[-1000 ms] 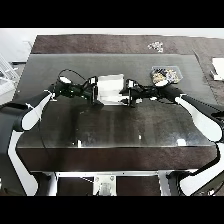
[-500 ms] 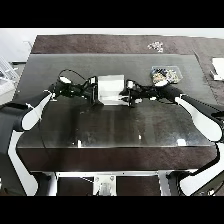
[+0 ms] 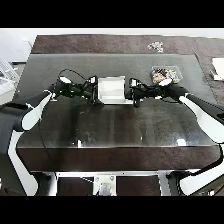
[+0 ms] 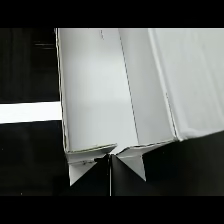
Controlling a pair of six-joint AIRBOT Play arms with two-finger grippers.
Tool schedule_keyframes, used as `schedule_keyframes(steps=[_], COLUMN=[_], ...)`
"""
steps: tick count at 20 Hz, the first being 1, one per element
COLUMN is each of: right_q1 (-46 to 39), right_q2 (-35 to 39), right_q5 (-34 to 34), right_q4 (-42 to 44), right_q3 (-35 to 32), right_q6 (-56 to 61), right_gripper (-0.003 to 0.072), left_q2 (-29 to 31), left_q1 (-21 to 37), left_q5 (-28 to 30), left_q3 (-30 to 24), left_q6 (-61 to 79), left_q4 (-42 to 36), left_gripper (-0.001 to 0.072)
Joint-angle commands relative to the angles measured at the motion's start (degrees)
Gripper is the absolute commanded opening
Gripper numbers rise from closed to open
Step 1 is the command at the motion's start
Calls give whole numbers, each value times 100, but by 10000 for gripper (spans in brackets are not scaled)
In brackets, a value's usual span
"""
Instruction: Fold the box and place the chain.
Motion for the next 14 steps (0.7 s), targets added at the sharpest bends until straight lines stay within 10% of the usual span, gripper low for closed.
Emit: schedule_keyframes(steps=[1,14], right_q1=[-107,-1051], right_q2=[302,1174], right_q5=[-9,-7], right_q4=[-551,-1569], right_q3=[2,0], right_q6=[723,5574], right_gripper=[15,14], left_q2=[2,2], left_q1=[0,0], left_q5=[-11,-11], left_q3=[2,2], left_q6=[15,15], left_q4=[22,22], left_gripper=[487,487])
